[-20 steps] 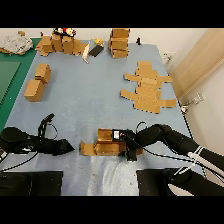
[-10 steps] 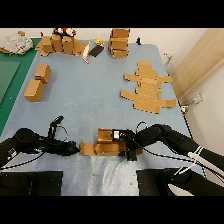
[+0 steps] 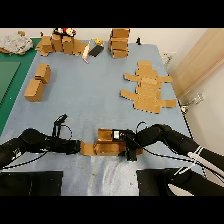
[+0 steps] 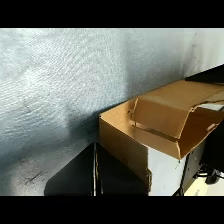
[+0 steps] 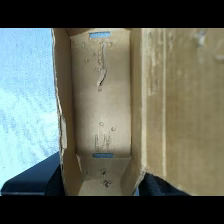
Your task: Fold the box.
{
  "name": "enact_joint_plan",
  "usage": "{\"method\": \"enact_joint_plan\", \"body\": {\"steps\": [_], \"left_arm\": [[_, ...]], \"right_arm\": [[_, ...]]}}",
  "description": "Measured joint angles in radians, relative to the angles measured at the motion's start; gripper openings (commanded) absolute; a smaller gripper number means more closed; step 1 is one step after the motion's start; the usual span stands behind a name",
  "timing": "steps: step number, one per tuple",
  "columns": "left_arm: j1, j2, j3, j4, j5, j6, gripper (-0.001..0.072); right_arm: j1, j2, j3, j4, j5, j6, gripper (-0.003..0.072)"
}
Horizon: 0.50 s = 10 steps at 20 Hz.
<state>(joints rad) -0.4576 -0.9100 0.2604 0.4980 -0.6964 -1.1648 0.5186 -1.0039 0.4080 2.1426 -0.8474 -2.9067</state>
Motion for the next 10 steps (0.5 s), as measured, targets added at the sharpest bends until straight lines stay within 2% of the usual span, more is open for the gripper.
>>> {"method": "enact_joint_plan", "body": {"steps": [10], "left_arm": [[-0.056,-0.060,0.052,-0.039,0.001,-0.004,0.0032]], "right_arm": [[0.000,0.000,0.000,0.000,0.000,0.000,0.0497]]}}
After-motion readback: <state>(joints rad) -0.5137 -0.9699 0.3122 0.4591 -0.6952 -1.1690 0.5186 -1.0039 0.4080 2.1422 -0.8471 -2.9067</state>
